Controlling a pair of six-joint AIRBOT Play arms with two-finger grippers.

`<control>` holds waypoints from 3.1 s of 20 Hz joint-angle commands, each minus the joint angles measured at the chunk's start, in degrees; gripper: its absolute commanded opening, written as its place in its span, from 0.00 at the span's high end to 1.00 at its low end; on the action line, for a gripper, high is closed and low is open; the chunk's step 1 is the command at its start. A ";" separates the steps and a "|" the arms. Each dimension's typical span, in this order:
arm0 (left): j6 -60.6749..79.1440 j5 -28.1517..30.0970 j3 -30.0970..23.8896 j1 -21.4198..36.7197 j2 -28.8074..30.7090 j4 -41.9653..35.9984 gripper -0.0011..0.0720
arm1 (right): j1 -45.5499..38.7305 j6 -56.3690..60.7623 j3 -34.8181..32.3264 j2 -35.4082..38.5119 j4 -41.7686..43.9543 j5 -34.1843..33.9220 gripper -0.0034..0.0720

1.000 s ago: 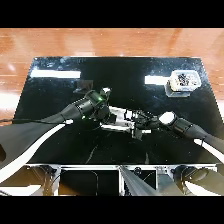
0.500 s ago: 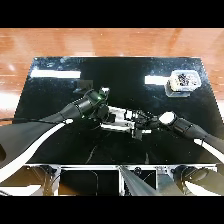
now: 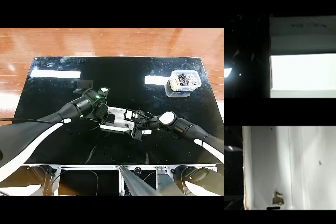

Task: Fold the box and place the chain.

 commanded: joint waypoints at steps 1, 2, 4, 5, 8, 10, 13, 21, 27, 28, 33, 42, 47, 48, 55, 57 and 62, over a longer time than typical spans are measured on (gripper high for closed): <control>-0.13 0.74 0.04 1.66 1.25 0.46 0.95 | -0.02 1.42 0.02 1.05 -0.50 -0.17 0.00; -0.13 0.81 0.00 2.14 1.62 0.63 0.95 | -0.02 1.42 0.02 1.77 -0.50 -0.04 0.00; -0.17 0.79 -0.55 2.60 2.32 1.05 0.95 | 0.00 1.97 0.02 3.30 -0.68 0.28 0.00; -0.50 0.83 -1.25 2.67 2.73 1.84 0.95 | 0.00 3.04 0.04 3.91 -2.05 0.33 0.00; -3.23 0.07 -5.27 2.71 5.62 6.25 0.95 | 0.00 7.63 0.09 4.96 -7.72 2.95 0.00; -3.50 -0.09 -6.64 2.82 6.12 6.45 0.95 | 0.02 7.67 0.09 4.96 -7.63 3.96 0.00; -5.18 -3.08 -8.28 2.86 6.10 5.81 0.95 | 0.02 8.46 0.22 4.96 -7.41 4.35 0.00; -5.31 -5.92 -9.38 2.84 6.05 2.78 0.95 | 0.15 8.85 2.10 4.37 -6.27 4.61 0.00; -5.31 -5.88 -9.40 2.84 5.81 2.73 0.95 | 0.15 7.76 2.56 3.87 -6.25 4.13 0.46; -5.31 -5.84 -9.40 2.84 5.81 2.71 0.95 | 0.17 7.56 2.56 3.85 -6.23 4.11 0.64; -5.29 -5.68 -9.40 2.82 5.81 2.54 0.95 | 3.45 7.37 2.60 2.75 -4.42 -0.37 0.80; -5.22 -5.31 -9.40 2.75 5.73 2.08 0.96 | 5.86 7.34 4.55 -1.07 0.66 -2.75 0.80; -5.09 -5.27 -9.40 2.75 5.60 1.84 0.96 | 5.84 7.37 4.55 -1.27 1.31 -2.73 0.56; -5.09 -5.27 -9.40 2.75 5.60 1.84 0.96 | 5.84 7.37 4.55 -1.31 1.33 -2.73 0.56; -5.09 -5.22 -9.40 2.75 5.60 1.84 0.96 | 5.84 7.37 4.55 -1.42 1.25 -2.71 0.71; -5.09 -5.25 -9.40 2.75 5.60 1.81 0.96 | 5.84 7.39 4.55 -1.42 1.27 -2.71 0.69; -5.07 -5.22 -9.40 2.75 5.60 1.66 0.96 | 5.84 7.39 4.55 -1.42 1.29 -2.73 0.42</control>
